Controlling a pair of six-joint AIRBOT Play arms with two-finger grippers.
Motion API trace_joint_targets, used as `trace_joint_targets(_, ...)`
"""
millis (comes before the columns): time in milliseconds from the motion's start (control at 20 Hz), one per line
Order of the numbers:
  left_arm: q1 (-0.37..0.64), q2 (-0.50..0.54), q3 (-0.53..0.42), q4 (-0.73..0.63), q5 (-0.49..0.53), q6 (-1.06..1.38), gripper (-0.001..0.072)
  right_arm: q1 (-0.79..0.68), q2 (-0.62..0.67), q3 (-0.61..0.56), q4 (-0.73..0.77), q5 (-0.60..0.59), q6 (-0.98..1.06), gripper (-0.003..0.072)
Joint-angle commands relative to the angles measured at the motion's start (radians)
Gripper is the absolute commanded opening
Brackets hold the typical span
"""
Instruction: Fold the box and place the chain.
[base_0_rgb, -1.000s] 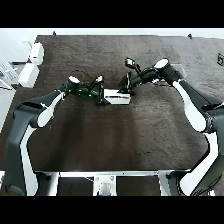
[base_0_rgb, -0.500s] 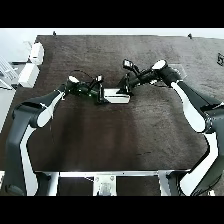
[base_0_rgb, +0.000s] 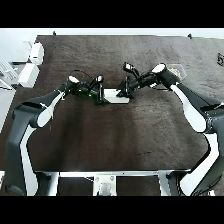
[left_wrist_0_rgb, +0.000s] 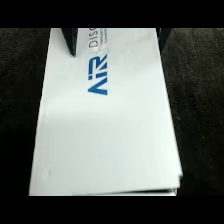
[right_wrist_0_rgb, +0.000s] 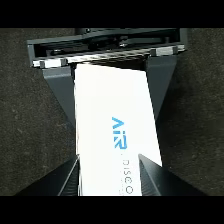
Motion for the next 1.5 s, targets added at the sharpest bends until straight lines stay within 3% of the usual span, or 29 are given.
trace_joint_targets(0,0.000,0.001,0.000,-0.001,-0.001,-0.002,0.0282,0.002,0.003,-0.014,0.016,0.014,0.000,0.0420)
trace_joint_targets(250,0.000,0.001,0.000,-0.001,-0.001,-0.002,0.0282,-0.008,0.026,-0.013,0.126,0.032,0.000,0.0438)
trace_joint_targets(350,0.000,0.001,0.000,-0.001,-0.001,-0.002,0.0283,-0.027,0.026,-0.012,0.211,0.064,-0.001,0.0411)
trace_joint_targets(400,0.000,0.001,0.000,-0.001,-0.001,-0.002,0.0282,-0.037,0.026,-0.012,0.251,0.081,-0.011,0.0368)
trace_joint_targets(550,0.000,0.001,0.000,-0.001,-0.001,-0.002,0.0282,-0.060,0.026,-0.019,0.264,0.084,-0.020,0.0008)
trace_joint_targets(850,0.000,0.001,0.000,-0.001,-0.001,-0.002,0.0282,-0.034,0.022,-0.091,0.046,-0.043,0.066,0.0006)
trace_joint_targets(1050,0.000,0.001,0.000,-0.001,-0.001,-0.002,0.0282,0.019,-0.001,-0.093,-0.074,-0.043,0.137,0.0005)
trace_joint_targets(1450,0.000,0.001,0.000,-0.001,-0.001,-0.002,0.0282,0.018,0.002,-0.087,-0.012,-0.043,0.125,0.0005)
